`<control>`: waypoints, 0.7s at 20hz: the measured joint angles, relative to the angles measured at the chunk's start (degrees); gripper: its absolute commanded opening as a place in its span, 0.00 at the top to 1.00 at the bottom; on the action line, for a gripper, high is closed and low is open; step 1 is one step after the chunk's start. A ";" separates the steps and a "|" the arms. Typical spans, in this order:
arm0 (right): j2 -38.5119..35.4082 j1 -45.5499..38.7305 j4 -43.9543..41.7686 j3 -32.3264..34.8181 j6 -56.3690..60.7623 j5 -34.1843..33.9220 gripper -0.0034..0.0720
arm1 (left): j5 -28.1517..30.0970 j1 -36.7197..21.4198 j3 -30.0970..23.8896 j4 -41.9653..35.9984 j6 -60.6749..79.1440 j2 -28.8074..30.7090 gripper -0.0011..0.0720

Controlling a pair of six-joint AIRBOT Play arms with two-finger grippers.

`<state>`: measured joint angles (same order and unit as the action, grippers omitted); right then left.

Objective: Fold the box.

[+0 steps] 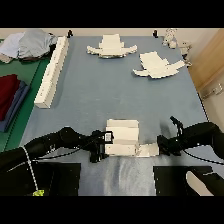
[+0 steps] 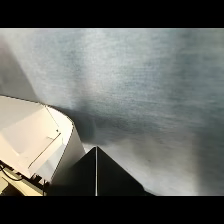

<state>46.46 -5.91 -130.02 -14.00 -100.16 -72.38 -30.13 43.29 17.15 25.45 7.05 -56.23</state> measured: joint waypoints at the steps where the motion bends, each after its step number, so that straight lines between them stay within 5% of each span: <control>1: 0.00 0.48 -0.46 0.13 -0.17 0.04 0.95 | 0.00 0.00 0.00 0.00 0.00 0.00 0.15; 8: -0.04 1.90 -5.49 -1.16 -2.45 -1.03 0.95 | 0.00 0.00 0.00 0.00 -0.02 0.00 0.15; 9: -0.04 1.97 -5.92 -1.77 -2.78 -1.49 0.89 | 0.00 0.00 0.00 0.00 -0.02 0.00 0.15; 10: -0.04 1.99 -6.43 -2.43 -2.99 -2.01 0.70 | 0.00 0.00 0.00 0.00 -0.02 0.00 0.15; 13: -0.07 2.03 -7.52 -3.76 -3.48 -3.04 0.61 | 0.00 0.00 0.00 0.00 -0.02 0.00 0.15; 14: -0.07 2.03 -7.96 -3.98 -3.63 -3.21 0.42 | 0.00 0.00 0.00 0.00 -0.02 0.00 0.15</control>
<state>46.39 -3.88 -137.97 -17.98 -103.79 -75.59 -30.13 43.29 17.15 25.45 7.03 -56.23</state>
